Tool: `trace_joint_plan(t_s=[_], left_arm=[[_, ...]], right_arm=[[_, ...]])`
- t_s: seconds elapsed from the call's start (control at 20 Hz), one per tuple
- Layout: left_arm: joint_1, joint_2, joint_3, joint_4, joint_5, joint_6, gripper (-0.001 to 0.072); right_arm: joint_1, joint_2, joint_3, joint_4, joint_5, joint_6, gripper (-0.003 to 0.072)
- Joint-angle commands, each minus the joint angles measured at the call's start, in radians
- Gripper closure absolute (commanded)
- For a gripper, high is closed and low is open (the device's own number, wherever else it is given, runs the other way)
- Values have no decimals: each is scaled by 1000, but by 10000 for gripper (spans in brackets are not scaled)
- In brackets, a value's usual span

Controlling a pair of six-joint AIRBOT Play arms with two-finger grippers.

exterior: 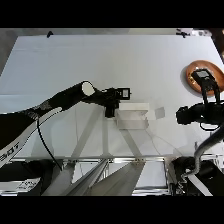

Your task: Fold the box and place the chain.

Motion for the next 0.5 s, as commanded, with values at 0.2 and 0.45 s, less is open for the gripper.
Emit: trace_joint_plan(t_s=[0.2,0.45], left_arm=[[1,-5,5,64,-23,-24,701],[1,-6,5,64,-1,-24,700]], right_arm=[[0,0,1,1,0,0,331],[0,0,1,2,0,0,331]])
